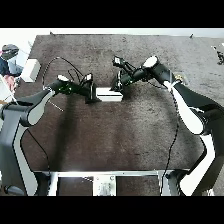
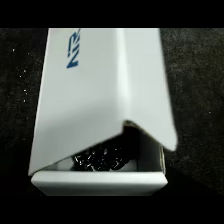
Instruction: Fold the box and place the chain.
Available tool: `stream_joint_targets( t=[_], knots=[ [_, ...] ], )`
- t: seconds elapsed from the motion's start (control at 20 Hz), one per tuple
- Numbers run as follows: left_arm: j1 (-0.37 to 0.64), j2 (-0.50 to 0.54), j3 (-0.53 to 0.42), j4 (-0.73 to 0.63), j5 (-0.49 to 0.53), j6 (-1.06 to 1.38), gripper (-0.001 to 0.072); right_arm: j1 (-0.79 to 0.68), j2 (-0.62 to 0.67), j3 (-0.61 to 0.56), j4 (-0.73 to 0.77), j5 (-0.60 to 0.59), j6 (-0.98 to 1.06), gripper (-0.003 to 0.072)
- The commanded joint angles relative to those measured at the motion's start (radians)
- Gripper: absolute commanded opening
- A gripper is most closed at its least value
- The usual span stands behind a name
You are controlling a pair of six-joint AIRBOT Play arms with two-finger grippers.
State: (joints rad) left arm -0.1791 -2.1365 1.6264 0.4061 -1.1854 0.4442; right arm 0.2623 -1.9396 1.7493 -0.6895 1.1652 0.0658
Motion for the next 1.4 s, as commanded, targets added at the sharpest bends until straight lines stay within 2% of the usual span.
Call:
stream_joint_targets(
  t=[0.0,0.4,0.45,0.5,1.35],
  knots=[
    [0.000,0.000,0.000,0.000,0.000,0.002,0.0469,0.002,-0.001,0.000,-0.011,-0.032,0.001,0.0287],
    [0.000,0.000,0.000,0.000,0.000,0.002,0.0469,0.002,0.000,0.000,-0.076,0.003,0.010,0.0275],
    [0.000,0.000,-0.001,0.000,0.000,0.002,0.0469,0.002,0.000,0.000,-0.090,0.013,0.009,0.0176],
    [0.000,0.000,0.000,0.000,0.000,0.002,0.0469,0.002,0.000,0.000,-0.101,0.022,0.009,0.0163],
    [0.000,0.000,-0.001,0.000,0.000,0.002,0.0469,0.003,-0.024,-0.001,-0.145,0.114,0.041,0.0168]
  ],
)
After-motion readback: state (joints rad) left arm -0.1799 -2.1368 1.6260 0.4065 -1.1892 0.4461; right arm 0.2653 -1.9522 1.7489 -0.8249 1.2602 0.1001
